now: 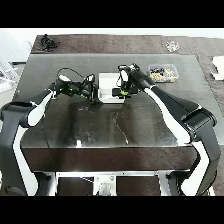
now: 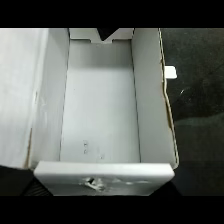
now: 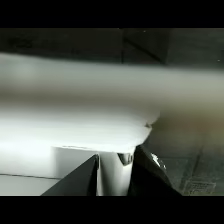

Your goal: Fold the box and place the chain.

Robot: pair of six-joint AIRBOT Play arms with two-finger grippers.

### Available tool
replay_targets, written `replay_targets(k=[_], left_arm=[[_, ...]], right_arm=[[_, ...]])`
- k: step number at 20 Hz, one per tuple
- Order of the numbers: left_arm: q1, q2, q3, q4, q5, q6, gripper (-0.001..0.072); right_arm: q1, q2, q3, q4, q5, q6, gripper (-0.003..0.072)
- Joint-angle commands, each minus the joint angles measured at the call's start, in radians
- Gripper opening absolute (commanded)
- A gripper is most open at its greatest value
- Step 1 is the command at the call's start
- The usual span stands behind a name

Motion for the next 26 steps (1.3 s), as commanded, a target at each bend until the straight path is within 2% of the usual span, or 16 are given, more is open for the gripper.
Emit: replay_targets(k=[1,3,4,6,10,11,13,14,18,22,26], left_arm=[[0.0,0.001,0.001,-0.001,0.001,0.0,0.064],[0.0,0.001,0.001,-0.001,0.001,0.0,0.0639],[0.0,0.001,0.001,-0.001,0.001,0.0,0.0639],[0.0,0.001,0.001,-0.001,0.001,0.0,0.064],[0.0,0.001,0.001,-0.001,0.001,0.0,0.064],[0.0,0.001,0.001,-0.001,0.001,0.0,0.064],[0.0,0.001,0.001,-0.001,0.001,0.0,0.0639],[0.0,0.001,0.001,-0.001,0.001,0.0,0.064],[0.0,0.001,0.001,-0.001,0.001,0.0,0.0639],[0.0,0.001,0.001,-0.001,0.001,0.0,0.064],[0.0,0.001,0.001,-0.001,0.0,0.0,0.0639]], right_arm=[[0.009,-0.006,0.0,0.005,0.0,0.027,0.0129],[0.011,-0.006,0.0,0.005,0.0,0.039,0.0118],[0.011,-0.006,0.0,0.006,0.0,0.04,0.006],[0.011,-0.006,0.0,0.006,-0.001,0.047,0.002],[0.011,-0.005,0.0,0.005,-0.001,0.047,0.0008],[0.011,-0.004,0.0,0.005,-0.001,0.047,0.006],[0.008,0.003,0.0,0.005,-0.001,0.047,0.0332],[0.006,0.011,0.0,0.002,0.0,0.047,0.0373],[-0.012,0.05,0.002,-0.014,-0.002,0.047,0.0375],[-0.025,0.061,0.051,-0.015,-0.002,0.042,0.0376],[-0.029,0.108,0.082,-0.039,0.0,-0.061,0.0381]])
